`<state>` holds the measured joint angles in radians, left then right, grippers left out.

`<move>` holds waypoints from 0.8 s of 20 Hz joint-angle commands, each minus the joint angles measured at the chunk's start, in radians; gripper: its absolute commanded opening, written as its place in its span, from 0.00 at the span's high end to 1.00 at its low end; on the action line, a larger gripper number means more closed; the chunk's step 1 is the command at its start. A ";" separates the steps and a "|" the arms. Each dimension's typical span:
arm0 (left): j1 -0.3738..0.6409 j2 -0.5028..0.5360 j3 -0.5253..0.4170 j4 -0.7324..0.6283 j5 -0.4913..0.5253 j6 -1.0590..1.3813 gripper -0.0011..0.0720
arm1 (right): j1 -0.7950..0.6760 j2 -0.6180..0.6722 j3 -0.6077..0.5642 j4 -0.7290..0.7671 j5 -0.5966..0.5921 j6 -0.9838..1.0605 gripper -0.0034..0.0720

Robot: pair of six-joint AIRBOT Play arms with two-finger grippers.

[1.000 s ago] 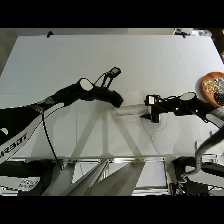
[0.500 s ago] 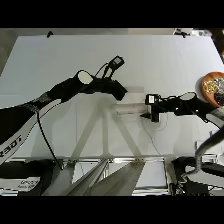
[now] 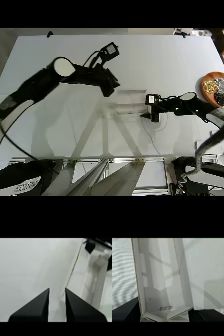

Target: Fold the box and place the chain.

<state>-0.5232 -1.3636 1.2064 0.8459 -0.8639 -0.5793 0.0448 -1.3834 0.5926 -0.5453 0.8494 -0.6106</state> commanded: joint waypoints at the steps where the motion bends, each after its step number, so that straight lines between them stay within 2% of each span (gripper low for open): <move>1: 0.060 0.115 0.000 0.277 -0.198 -0.151 0.66 | 0.000 0.001 0.000 0.000 0.000 0.000 0.41; 3: 0.089 0.135 -0.023 0.320 -0.270 -0.194 0.66 | 0.000 0.001 0.000 0.000 0.000 0.000 0.41; 5: 0.095 0.140 -0.110 0.273 -0.269 -0.164 0.66 | 0.000 0.001 0.000 0.000 0.000 0.000 0.41; 7: 0.092 0.140 -0.224 0.196 -0.202 -0.098 0.68 | 0.000 0.001 0.000 0.000 0.000 0.000 0.41; 8: 0.092 0.140 -0.282 0.144 -0.142 -0.043 0.62 | 0.000 0.001 0.000 0.000 0.000 0.000 0.41; 9: 0.092 0.137 -0.325 0.093 -0.075 0.012 0.36 | 0.000 0.001 0.000 0.000 0.000 0.000 0.41; 10: 0.091 0.134 -0.353 0.057 -0.015 0.063 0.14 | 0.000 0.001 0.000 0.000 0.000 0.000 0.41; 11: 0.091 0.128 -0.365 0.021 0.026 0.124 0.06 | 0.000 0.001 0.000 0.000 0.000 0.000 0.41; 14: 0.091 0.092 -0.367 -0.126 0.038 0.330 0.04 | 0.000 0.001 0.000 0.000 0.000 0.000 0.41; 15: 0.091 0.072 -0.367 -0.178 0.039 0.355 0.12 | 0.000 0.001 0.000 0.000 0.000 0.000 0.41; 16: 0.091 0.046 -0.367 -0.220 0.045 0.370 0.15 | 0.000 0.001 0.000 0.000 0.000 0.000 0.41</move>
<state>-0.4328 -1.2762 0.8574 0.7795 -0.8585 -0.3496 0.0448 -1.3834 0.5926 -0.5457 0.8497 -0.6109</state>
